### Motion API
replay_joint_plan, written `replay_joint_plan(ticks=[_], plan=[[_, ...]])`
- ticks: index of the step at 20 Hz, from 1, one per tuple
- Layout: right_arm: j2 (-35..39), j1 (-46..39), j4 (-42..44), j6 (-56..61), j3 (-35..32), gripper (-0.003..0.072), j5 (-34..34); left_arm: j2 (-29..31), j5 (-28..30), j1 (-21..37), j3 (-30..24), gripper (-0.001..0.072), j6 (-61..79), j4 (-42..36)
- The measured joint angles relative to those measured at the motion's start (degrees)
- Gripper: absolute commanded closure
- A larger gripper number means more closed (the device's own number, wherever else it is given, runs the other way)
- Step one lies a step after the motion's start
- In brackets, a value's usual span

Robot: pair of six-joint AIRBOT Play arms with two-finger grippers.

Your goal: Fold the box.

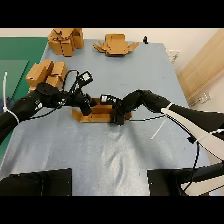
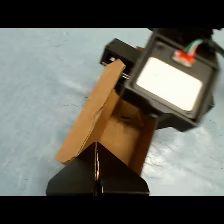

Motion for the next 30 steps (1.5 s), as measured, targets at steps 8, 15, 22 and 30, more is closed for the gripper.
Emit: replay_joint_plan(ticks=[8,15,22,30], plan=[[0.0,0.0,-1.8,-0.3,0.0,0.0087,0.0,-10.7,-2.6,0.0,8.9,0.0700,-3.3,1.3],[0.0,0.1,-2.7,-0.4,0.0,0.0088,0.0,-17.2,-13.2,0.0,14.8,0.0699,-14.5,10.0],[0.0,0.1,-3.0,-0.4,0.0,0.0088,0.0,-18.3,-18.1,0.1,15.7,0.0699,-16.5,14.2],[0.0,0.1,-3.1,-0.4,0.0,0.0087,0.0,-17.9,-20.2,3.0,24.8,0.0702,-16.7,15.3]])
